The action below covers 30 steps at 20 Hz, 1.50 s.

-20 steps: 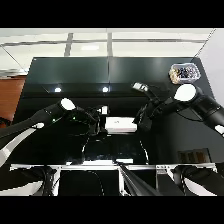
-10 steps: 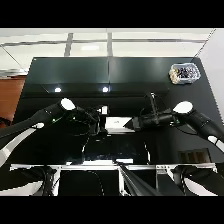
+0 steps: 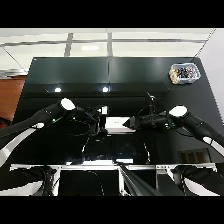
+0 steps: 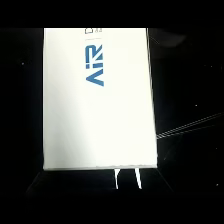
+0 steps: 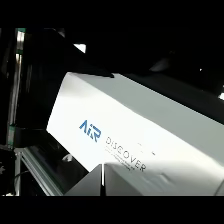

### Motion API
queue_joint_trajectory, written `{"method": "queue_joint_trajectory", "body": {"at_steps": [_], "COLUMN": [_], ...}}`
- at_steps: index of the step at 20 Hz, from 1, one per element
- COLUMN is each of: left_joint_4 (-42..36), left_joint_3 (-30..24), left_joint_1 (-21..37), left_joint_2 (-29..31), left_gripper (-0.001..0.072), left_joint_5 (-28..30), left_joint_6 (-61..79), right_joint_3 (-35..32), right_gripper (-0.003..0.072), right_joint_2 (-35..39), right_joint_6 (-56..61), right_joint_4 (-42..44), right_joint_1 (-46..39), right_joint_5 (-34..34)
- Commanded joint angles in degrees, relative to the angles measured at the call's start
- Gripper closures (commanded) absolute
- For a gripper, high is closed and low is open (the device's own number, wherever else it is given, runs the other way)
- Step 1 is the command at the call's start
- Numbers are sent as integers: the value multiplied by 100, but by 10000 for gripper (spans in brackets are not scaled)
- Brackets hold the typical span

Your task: Fold the box and place the chain.

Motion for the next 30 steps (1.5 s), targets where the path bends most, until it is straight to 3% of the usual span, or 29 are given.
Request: {"method": "queue_joint_trajectory", "body": {"at_steps": [1,8,11,15,17,21,23,26,30], "left_joint_4": [0,0,-4,-24,63,490,870,852,291], "left_joint_3": [4,4,4,7,68,278,372,487,693], "left_joint_1": [0,0,4,7,7,17,31,9,-125], "left_joint_2": [-2,-2,-2,0,24,356,549,793,826], "left_gripper": [246,246,246,237,-5,-5,-5,-4,-4], "left_joint_5": [2,2,4,7,4,-81,-286,-625,-439], "left_joint_6": [-4,-4,-4,-4,-7,-632,-883,-883,-883], "right_joint_3": [-9,74,415,835,872,872,870,861,859], "right_gripper": [672,672,672,672,672,672,672,672,672], "right_joint_2": [-208,-214,90,835,1250,1961,2212,2365,2365], "right_joint_6": [0,-81,-107,39,260,562,623,621,619], "right_joint_4": [-72,-214,-243,-428,-514,-1198,-1718,-2083,-2083], "right_joint_1": [9,-11,-199,-1121,-1808,-3150,-3679,-4079,-4079], "right_joint_5": [-72,2,568,1543,2028,3307,3639,3620,3344]}}
